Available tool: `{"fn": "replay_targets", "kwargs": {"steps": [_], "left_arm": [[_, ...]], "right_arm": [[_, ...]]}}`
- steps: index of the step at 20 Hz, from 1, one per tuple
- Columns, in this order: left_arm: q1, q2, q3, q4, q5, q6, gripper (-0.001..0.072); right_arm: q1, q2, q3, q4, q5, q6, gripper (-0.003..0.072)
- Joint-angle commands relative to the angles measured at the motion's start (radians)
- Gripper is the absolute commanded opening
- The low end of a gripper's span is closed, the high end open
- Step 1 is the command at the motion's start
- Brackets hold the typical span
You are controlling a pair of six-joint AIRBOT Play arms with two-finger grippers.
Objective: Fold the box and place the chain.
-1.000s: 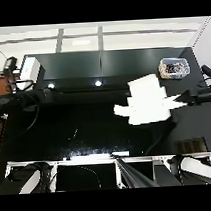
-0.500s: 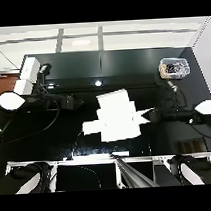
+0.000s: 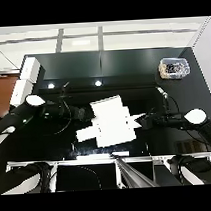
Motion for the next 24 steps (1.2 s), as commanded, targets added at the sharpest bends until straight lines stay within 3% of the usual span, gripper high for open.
{"fn": "replay_targets", "kwargs": {"steps": [1, 7, 11, 14, 15, 18, 20, 24], "left_arm": [[-0.024, -0.111, -0.004, -0.151, -0.042, 0.235, 0.0705], [-0.047, -0.244, 0.063, -0.178, -0.140, 0.401, 0.0700], [-0.061, -0.319, 0.152, -0.073, -0.214, 0.420, 0.0672], [-0.062, -0.354, 0.206, 0.006, -0.273, 0.420, 0.0416], [-0.062, -0.362, 0.222, 0.034, -0.286, 0.420, 0.0376], [-0.062, -0.391, 0.256, 0.040, -0.321, 0.420, 0.0347], [-0.062, -0.404, 0.265, 0.037, -0.324, 0.419, 0.0238], [-0.062, -0.408, 0.266, 0.029, -0.326, 0.419, 0.0237]], "right_arm": [[0.008, 0.002, -0.003, 0.000, -0.010, 0.003, 0.0044], [0.008, 0.002, -0.003, 0.000, -0.005, 0.014, 0.0044], [0.008, 0.002, -0.003, -0.001, -0.002, 0.014, 0.0044], [0.008, 0.002, -0.003, -0.001, -0.002, 0.018, 0.0044], [0.008, 0.002, -0.003, -0.001, -0.002, 0.018, 0.0044], [0.008, 0.002, -0.003, -0.001, -0.002, 0.018, 0.0044], [0.008, 0.002, -0.003, -0.001, -0.002, 0.018, 0.0044], [0.008, 0.002, -0.003, -0.002, -0.002, 0.017, 0.0044]]}}
